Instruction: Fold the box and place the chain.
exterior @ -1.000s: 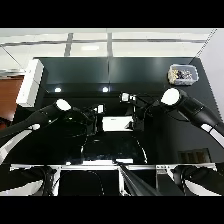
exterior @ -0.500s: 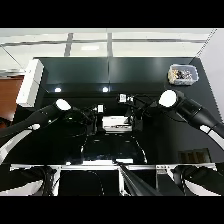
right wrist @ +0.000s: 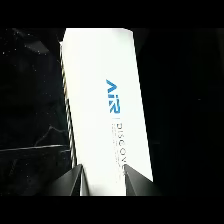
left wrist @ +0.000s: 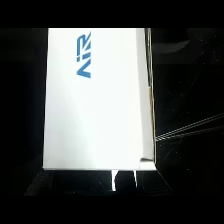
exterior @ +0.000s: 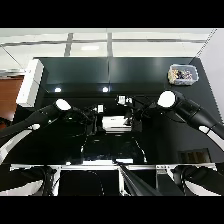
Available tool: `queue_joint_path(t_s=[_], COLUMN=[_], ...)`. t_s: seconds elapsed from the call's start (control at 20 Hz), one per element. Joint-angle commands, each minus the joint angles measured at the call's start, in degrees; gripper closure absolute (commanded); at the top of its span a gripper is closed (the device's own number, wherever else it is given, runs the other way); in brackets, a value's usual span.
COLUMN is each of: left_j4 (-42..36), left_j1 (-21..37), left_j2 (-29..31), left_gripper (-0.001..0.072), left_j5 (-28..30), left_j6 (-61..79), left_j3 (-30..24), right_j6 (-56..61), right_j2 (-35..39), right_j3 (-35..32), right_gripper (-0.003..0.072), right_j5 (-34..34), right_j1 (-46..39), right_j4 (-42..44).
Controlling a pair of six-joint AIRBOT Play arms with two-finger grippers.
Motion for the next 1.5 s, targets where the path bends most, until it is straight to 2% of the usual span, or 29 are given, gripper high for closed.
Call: queue_joint_path(t_s=[0.0,0.4,0.45,0.5,0.6,1.1,1.15,1.45], left_j4=[-0.02,-0.02,-0.02,-0.02,0.0,-0.02,-0.02,-0.02], left_j1=[-0.04,-0.04,-0.04,-0.04,-0.04,-0.04,-0.04,-0.04], left_j2=[-0.04,-0.04,-0.04,-0.04,-0.04,-0.04,-0.04,-0.04], left_gripper=[0.0319,0.0319,0.0318,0.0319,0.0319,0.0319,0.0319,0.0319], left_j5=[0.02,0.02,0.02,0.04,0.04,0.02,0.02,0.02], left_j6=[-0.07,-0.07,-0.07,-0.07,-0.07,-0.07,-0.07,-0.07], left_j3=[0.02,0.02,0.02,0.02,0.02,0.02,0.02,0.02], right_j6=[0.07,0.07,0.04,0.04,0.04,0.07,0.07,0.24], right_j2=[-0.07,-0.11,-0.11,-0.11,-0.11,-0.11,-0.11,-0.13], right_j3=[-0.02,-0.02,-0.02,-0.02,-0.02,-0.02,-0.02,-0.02], right_gripper=[0.0382,0.0384,0.0402,0.0495,0.0496,0.0472,0.0382,0.0373], right_j5=[0.17,0.2,0.2,0.2,0.2,1.44,1.44,1.88], right_j1=[0.13,0.13,0.13,0.13,0.15,0.15,0.15,0.15], right_j4=[-0.07,-0.11,-0.11,-0.11,-0.11,-1.53,-1.53,-1.53])
